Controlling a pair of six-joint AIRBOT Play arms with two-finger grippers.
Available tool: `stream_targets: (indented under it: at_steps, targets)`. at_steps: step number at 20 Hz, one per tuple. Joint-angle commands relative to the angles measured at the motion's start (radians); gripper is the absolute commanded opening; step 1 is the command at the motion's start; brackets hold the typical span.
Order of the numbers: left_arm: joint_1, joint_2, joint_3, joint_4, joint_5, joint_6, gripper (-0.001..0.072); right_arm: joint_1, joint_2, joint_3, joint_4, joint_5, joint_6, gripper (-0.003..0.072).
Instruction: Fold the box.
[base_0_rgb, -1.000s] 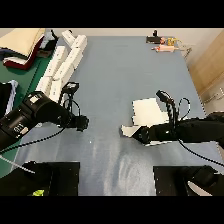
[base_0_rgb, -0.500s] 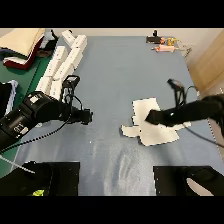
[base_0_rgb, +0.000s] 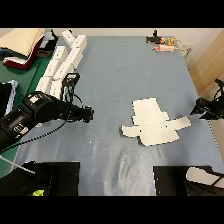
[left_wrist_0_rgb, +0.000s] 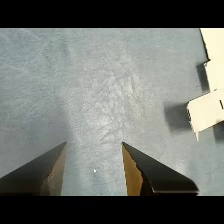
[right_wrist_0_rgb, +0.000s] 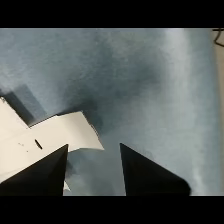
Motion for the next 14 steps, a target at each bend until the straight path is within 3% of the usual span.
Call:
stream_targets:
  at_steps: [1,7,14]
  targets:
    - [0.0,0.0,0.0,0.0,0.015,0.0,0.0531,-0.114,-0.185,0.048,0.202,-0.061,-0.261,0.048]
    - [0.0,0.0,0.0,0.001,0.015,0.0,0.0531,-0.105,-0.304,0.094,0.209,-0.106,-0.328,0.0474]
    - [0.0,0.0,0.0,0.001,0.015,0.002,0.053,-0.052,-0.33,0.071,0.216,-0.18,-0.344,0.0347]
